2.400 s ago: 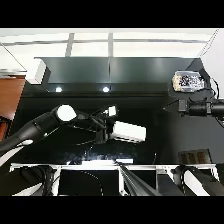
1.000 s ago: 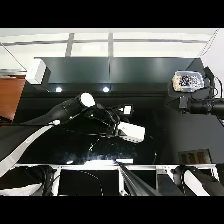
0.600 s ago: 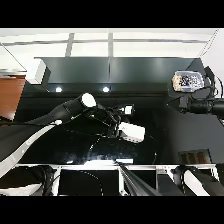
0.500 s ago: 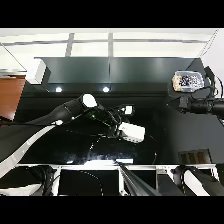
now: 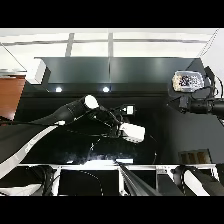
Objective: Fold the box and place the chain.
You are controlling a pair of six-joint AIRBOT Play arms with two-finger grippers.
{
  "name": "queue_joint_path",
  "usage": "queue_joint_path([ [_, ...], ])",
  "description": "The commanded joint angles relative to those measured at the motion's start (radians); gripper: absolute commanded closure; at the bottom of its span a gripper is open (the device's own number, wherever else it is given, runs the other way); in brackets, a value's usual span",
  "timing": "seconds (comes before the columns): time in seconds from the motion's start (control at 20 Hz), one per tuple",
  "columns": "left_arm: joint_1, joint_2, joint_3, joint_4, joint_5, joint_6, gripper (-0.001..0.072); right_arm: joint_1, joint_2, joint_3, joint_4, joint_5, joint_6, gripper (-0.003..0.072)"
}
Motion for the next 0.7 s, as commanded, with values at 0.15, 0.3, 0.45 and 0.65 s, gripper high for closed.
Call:
queue_joint_path([
  [0.15, -0.002, -0.009, 0.001, 0.017, -0.015, -0.018, -0.0001, 0.0, 0.001, 0.001, 0.0, 0.0, 0.0, 0.0675],
  [0.3, -0.014, -0.016, 0.001, 0.018, -0.007, -0.017, -0.0002, 0.0, 0.001, 0.001, 0.0, 0.0, 0.0, 0.0675],
  [0.45, -0.047, -0.039, 0.001, 0.019, 0.044, -0.017, -0.0004, 0.0, 0.001, 0.001, 0.0, 0.0, 0.0, 0.0675],
  [0.65, -0.097, -0.045, 0.001, 0.117, 0.118, -0.126, -0.0004, 0.0, 0.001, 0.001, 0.0, 0.0, 0.0, 0.0675],
])
